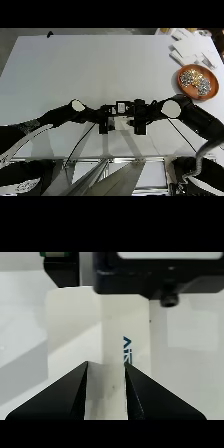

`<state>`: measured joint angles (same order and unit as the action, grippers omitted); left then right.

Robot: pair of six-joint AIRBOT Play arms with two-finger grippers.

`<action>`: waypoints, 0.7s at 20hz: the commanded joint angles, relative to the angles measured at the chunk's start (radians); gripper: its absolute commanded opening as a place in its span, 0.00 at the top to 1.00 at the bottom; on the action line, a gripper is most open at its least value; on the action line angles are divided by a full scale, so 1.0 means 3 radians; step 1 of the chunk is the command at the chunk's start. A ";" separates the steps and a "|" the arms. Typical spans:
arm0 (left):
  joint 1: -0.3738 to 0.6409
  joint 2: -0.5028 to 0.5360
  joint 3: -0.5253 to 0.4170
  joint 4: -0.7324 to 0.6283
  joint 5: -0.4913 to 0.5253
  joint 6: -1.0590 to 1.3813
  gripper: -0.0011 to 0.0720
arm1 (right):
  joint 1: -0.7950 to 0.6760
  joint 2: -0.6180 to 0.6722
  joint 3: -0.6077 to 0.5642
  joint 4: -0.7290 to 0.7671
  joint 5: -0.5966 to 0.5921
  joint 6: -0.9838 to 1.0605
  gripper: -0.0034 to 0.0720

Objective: Fold the box and place the chain.

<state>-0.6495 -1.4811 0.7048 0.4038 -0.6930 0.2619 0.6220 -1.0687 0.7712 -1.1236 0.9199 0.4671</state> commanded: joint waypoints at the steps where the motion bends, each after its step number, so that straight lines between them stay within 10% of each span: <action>1: -0.0001 0.0003 -0.0001 0.0001 0.0001 0.0001 0.55 | 0.0008 -0.0066 -0.0028 -0.0064 -0.0048 0.0024 0.60; 14: -0.0001 0.0003 -0.0001 0.0000 0.0001 0.0001 0.55 | 0.0249 -0.0033 -0.0093 -0.0181 -0.0357 0.0114 0.60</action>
<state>-0.6495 -1.4811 0.7048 0.4038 -0.6930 0.2619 0.6930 -1.0794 0.7437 -1.1412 0.8680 0.4789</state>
